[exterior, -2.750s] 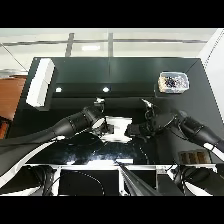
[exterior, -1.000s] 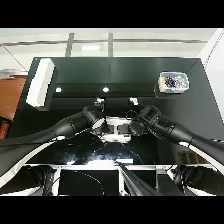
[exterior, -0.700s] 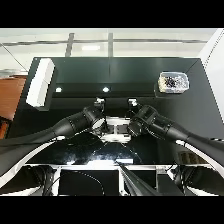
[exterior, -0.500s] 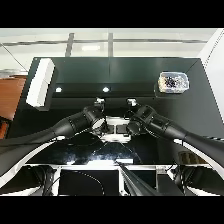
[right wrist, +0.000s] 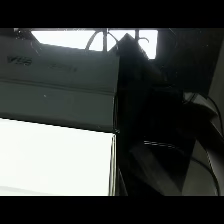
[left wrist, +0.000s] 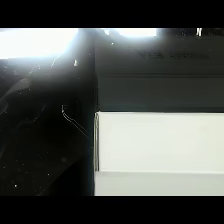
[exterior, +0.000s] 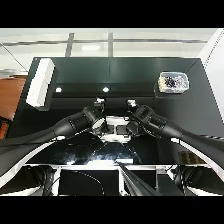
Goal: Fold the box and place the chain.
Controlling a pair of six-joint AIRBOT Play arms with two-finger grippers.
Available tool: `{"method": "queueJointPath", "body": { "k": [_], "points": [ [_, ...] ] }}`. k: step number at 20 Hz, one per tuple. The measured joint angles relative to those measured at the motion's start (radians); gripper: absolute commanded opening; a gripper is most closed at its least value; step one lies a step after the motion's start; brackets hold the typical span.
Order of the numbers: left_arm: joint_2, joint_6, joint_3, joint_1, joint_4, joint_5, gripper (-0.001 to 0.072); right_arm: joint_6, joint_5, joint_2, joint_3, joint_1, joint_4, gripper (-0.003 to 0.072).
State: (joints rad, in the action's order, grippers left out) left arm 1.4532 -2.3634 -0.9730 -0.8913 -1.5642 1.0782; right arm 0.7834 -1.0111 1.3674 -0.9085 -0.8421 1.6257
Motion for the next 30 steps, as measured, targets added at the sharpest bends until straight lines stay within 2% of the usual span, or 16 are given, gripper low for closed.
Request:
{"method": "queueJointPath", "body": {
  "k": [5,6,7,9,10,12,17,19,22,24,25,26,30],
  "points": [
    [0.000,0.000,0.000,0.000,0.001,0.000,0.0030,-0.005,0.000,0.002,0.000,0.000,0.000,0.0216],
    [0.000,0.000,0.000,0.000,0.002,0.000,0.0030,-0.005,0.001,0.002,0.000,0.000,0.000,0.0156],
    [0.000,0.000,0.000,0.000,0.002,0.000,0.0030,-0.005,0.006,0.002,0.000,0.000,0.000,0.0129],
    [0.000,-0.001,0.000,0.000,0.002,0.001,0.0030,-0.006,0.008,0.002,0.000,-0.001,-0.003,0.0114],
    [0.000,-0.001,0.000,0.000,0.002,0.001,0.0029,-0.006,0.009,0.002,0.000,-0.001,-0.003,0.0029],
    [0.000,-0.007,0.000,0.000,0.004,0.002,0.0030,-0.014,0.014,0.002,0.000,-0.001,-0.004,0.0027],
    [0.000,-0.003,0.000,0.000,0.004,0.002,0.0030,-0.009,0.016,0.002,0.000,-0.001,-0.003,0.0033],
    [0.000,0.002,0.000,0.000,0.002,0.002,0.0030,0.002,0.018,0.002,0.000,-0.001,-0.003,0.0210],
    [0.000,0.003,0.000,0.000,0.001,0.002,0.0030,0.002,0.020,0.002,0.000,-0.001,0.000,0.0208],
    [0.000,0.002,0.000,0.000,0.002,0.002,0.0030,0.001,0.020,0.002,0.000,-0.001,0.000,0.0187],
    [0.000,0.002,0.000,0.000,0.002,0.002,0.0030,0.001,0.020,0.002,0.000,-0.001,0.000,0.0106],
    [0.000,0.002,0.000,0.000,0.001,0.002,0.0030,0.000,0.017,0.002,-0.001,-0.001,-0.001,0.0059],
    [0.000,-0.003,0.000,0.000,0.002,0.001,0.0030,-0.010,0.019,0.002,-0.001,-0.001,-0.001,0.0029]
  ]
}}
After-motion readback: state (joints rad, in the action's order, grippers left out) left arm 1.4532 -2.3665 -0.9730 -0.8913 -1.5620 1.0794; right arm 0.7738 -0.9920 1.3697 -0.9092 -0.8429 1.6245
